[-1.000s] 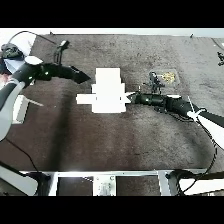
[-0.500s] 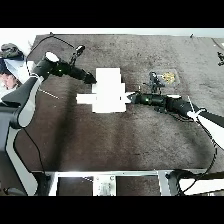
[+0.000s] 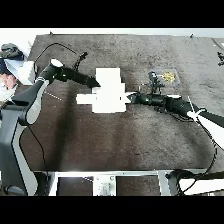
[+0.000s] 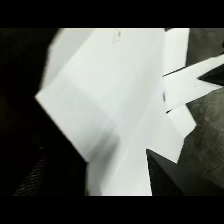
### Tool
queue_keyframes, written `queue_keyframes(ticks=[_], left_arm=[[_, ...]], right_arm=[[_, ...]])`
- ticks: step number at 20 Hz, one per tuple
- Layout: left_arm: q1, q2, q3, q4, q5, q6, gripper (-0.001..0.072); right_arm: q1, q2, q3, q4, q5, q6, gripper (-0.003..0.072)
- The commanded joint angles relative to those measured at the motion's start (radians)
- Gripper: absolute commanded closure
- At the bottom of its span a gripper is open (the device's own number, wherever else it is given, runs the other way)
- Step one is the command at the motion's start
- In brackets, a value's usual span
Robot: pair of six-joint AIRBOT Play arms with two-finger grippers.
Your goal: Fold the box and place the chain.
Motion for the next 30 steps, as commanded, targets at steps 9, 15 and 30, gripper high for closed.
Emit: queue_keyframes(ticks=[9,15,30], left_arm=[[0.000,-0.018,0.002,-0.050,-0.076,0.039,0.0296],[-0.001,-0.018,0.002,-0.050,-0.118,0.038,0.0384],[-0.020,-0.023,0.002,-0.052,-0.141,0.090,0.0507]], right_arm=[[0.001,-0.001,0.000,0.000,0.000,-0.016,0.0674],[0.001,-0.001,0.000,0.000,-0.001,-0.017,0.0674],[0.001,-0.001,0.000,-0.016,-0.003,-0.016,0.0674]])
